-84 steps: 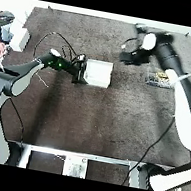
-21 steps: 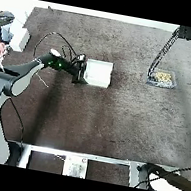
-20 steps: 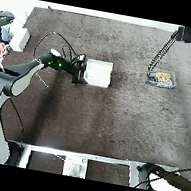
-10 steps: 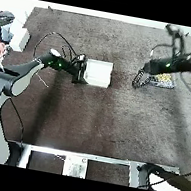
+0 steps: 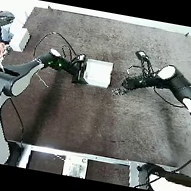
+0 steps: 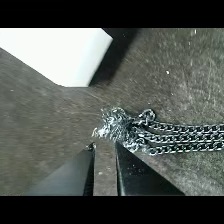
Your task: Fold the box and place the chain.
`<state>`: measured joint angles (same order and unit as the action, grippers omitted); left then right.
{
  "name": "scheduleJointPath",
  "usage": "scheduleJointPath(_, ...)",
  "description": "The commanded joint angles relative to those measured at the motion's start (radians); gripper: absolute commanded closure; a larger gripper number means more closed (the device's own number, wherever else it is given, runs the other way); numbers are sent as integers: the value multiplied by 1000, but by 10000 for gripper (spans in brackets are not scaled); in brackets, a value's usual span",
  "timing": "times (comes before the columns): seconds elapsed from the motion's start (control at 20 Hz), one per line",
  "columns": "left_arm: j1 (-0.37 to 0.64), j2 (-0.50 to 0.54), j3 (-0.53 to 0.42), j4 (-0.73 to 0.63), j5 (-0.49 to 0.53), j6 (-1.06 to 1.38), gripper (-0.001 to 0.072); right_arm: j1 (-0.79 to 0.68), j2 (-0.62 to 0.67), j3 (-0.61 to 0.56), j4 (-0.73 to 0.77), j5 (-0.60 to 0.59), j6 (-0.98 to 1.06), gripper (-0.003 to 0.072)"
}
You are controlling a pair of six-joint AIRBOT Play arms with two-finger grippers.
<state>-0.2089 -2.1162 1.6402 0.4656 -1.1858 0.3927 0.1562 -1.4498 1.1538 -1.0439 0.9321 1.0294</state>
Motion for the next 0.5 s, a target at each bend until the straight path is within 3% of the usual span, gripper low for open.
scheduleJointPath(0.0,0,0,1,0,0,0,224,12,-37,-9,-15,-18,-13,524)
scheduleJointPath(0.45,0,0,1,0,0,0,224,26,-43,-28,-102,51,-182,524)
